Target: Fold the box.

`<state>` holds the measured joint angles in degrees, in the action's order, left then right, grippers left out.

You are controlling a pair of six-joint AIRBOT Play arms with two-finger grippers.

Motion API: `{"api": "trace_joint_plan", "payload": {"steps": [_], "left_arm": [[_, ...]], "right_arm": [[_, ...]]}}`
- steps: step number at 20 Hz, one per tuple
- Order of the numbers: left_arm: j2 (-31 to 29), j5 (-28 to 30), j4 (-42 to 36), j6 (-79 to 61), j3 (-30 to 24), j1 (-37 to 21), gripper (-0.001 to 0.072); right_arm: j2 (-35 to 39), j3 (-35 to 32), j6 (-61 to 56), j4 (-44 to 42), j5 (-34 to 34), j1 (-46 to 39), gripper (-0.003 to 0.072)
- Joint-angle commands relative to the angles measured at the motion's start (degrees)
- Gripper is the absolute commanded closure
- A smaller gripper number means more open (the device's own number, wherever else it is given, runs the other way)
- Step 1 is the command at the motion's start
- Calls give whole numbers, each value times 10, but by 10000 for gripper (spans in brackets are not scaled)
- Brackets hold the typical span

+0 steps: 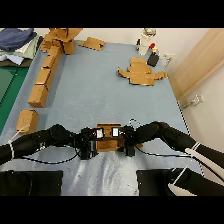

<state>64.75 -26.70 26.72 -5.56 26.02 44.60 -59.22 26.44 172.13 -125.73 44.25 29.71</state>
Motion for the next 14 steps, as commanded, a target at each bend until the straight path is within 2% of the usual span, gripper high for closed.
{"api": "trace_joint_plan", "payload": {"steps": [1, 10, 11, 12, 14], "left_arm": [[5, 38, -2, 0, 0, 20, 11], [10, 57, -2, -3, 0, 26, 18], [12, 58, -2, -16, 0, 26, 141], [13, 57, -2, -26, 1, 26, 188], [13, 57, -2, -26, 1, 26, 189]], "right_arm": [[0, 0, 0, 0, 0, 0, 182], [0, 0, 0, 0, 0, 0, 182], [0, 0, 0, 0, 0, 0, 181], [0, 0, 0, 0, 0, 0, 182], [0, 0, 0, 0, 0, 0, 182]]}}
